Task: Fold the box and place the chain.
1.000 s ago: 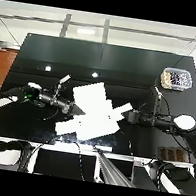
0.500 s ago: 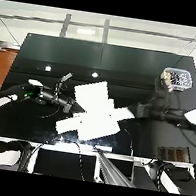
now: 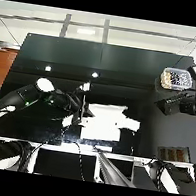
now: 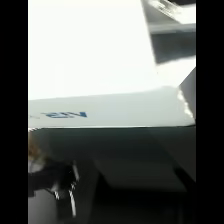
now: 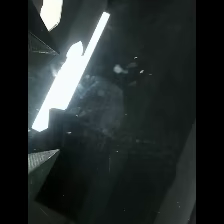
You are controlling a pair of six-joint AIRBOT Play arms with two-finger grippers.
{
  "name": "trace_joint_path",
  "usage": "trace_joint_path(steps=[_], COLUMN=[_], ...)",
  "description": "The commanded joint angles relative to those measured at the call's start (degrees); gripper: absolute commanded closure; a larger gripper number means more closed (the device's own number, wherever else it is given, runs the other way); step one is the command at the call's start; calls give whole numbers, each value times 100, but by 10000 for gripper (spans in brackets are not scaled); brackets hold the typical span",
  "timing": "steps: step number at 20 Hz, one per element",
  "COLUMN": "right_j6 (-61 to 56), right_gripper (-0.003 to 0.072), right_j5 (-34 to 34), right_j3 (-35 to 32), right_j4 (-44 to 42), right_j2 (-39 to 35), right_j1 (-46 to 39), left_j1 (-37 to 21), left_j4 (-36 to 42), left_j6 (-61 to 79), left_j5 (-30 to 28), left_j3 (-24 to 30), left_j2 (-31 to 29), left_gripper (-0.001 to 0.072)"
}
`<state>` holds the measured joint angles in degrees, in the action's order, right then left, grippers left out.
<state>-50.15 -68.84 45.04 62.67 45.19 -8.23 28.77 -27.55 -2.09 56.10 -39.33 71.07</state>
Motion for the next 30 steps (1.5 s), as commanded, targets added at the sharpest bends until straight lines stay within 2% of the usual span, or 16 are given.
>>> trace_joint_path(steps=[1, 4, 6, 9, 13, 19, 22, 30], right_j6=[258, 321, 804, 1655, 1781, 1784, 1784, 1784], right_gripper=[-13, -14, -14, -15, -14, -14, -14, -14], right_j5=[-57, -61, -63, 267, 994, 1121, 1126, 1644], right_j3=[-17, -33, -225, -789, -1351, -1473, -1663, -1976], right_j4=[149, 144, -127, -844, -911, -881, -872, -890], right_j2=[-15, -11, -13, -11, -9, -2, -2, -2], right_j1=[162, 407, 658, 1128, 1775, 2256, 2424, 3156], left_j1=[267, 267, 267, 267, 264, 267, 267, 297], left_j4=[-802, -802, -826, -1075, -1298, -1740, -2323, -2487], left_j6=[503, 540, 535, 507, 376, -55, -468, -494], left_j5=[-540, -1217, -1451, -1388, -1362, -1353, -1362, -1458], left_j3=[35, 138, 227, 361, 363, 352, 352, 352], left_j2=[-42, -42, -39, -37, -37, -35, 7, 162], left_gripper=[685, 685, 685, 684, 683, 683, 683, 683])
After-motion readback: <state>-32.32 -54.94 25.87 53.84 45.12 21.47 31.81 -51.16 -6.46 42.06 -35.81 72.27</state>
